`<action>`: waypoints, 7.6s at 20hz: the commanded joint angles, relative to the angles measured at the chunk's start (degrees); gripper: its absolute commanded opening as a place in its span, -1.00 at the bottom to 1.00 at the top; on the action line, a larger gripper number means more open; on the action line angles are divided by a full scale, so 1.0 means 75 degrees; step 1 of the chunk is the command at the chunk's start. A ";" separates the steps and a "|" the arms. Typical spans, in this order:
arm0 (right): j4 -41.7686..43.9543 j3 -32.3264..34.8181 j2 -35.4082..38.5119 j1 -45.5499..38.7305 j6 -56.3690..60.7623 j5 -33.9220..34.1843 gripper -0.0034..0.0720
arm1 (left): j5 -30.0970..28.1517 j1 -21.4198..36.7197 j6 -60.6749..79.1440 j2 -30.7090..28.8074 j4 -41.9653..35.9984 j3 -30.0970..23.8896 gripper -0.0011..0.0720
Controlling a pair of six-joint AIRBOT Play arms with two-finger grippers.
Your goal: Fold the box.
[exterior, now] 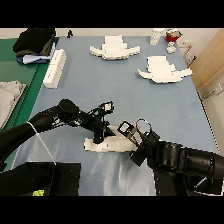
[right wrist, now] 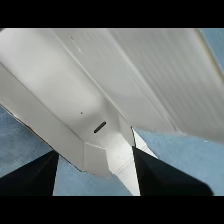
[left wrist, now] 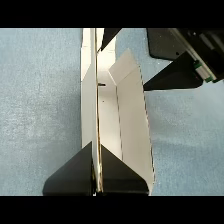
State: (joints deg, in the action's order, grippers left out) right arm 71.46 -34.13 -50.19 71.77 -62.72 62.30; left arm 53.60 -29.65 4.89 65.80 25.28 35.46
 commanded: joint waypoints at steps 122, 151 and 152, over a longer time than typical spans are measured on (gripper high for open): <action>0.7271 0.1877 -0.0210 -0.5476 -1.4359 -0.2363 0.41 | -0.0087 0.0015 -0.0551 -0.0006 0.0064 0.0000 -0.93; 0.7271 0.1877 -0.0210 -0.5476 -1.4359 -0.2361 0.41 | -0.1119 -0.1961 -0.9381 -0.1142 0.0423 0.0405 -0.94; 0.7271 0.1877 -0.0210 -0.5476 -1.4359 -0.2361 0.41 | -0.1274 -0.1903 -0.9410 -0.1090 0.0425 0.0458 -0.94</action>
State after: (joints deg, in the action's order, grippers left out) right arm 125.97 -20.08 -51.75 30.68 -170.41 44.58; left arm 50.74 -42.70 -63.86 56.45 30.87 37.30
